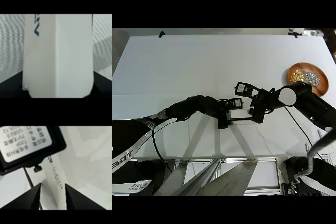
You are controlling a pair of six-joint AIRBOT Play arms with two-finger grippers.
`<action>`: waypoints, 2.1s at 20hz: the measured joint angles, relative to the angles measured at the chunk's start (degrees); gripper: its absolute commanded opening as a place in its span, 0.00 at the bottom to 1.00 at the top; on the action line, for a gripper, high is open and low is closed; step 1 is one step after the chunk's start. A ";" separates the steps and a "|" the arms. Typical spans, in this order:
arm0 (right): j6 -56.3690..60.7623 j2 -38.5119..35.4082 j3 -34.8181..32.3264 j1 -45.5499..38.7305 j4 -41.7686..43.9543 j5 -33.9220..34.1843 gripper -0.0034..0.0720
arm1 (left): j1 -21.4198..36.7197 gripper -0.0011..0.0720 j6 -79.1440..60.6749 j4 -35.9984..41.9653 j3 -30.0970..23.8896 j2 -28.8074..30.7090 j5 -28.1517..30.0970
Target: Fold the box and place the chain.
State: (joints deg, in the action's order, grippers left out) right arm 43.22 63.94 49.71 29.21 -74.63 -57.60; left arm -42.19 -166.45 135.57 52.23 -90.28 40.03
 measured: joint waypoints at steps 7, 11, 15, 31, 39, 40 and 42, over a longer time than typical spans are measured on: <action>2.12 -0.02 -3.02 0.04 0.15 2.56 0.43 | 0.00 0.45 0.09 0.04 0.00 0.00 0.00; 2.82 -0.04 -3.54 0.15 0.00 3.32 0.43 | 0.00 0.45 0.07 0.04 0.00 0.00 0.00; 2.97 -0.04 -5.03 1.14 -0.17 4.44 0.43 | 0.00 0.45 0.00 0.00 0.00 0.00 -0.02; 5.03 -0.22 -7.37 1.73 -0.22 5.86 0.44 | 0.00 0.45 -0.07 -0.07 0.00 0.00 0.00; 8.00 -4.63 -7.52 0.46 -3.50 7.50 0.66 | 0.00 0.45 0.02 0.00 0.00 0.00 0.04; 8.33 -5.46 -7.52 -0.11 -3.56 7.91 0.66 | 0.00 0.45 0.04 0.02 0.00 0.00 0.04; 9.42 -7.39 -7.45 -1.42 -3.58 9.27 0.66 | 0.00 0.45 0.02 0.02 0.00 0.00 0.04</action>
State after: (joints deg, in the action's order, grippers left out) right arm 52.64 56.55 42.26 27.79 -78.22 -48.34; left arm -42.19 -166.43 135.59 52.23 -90.28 40.07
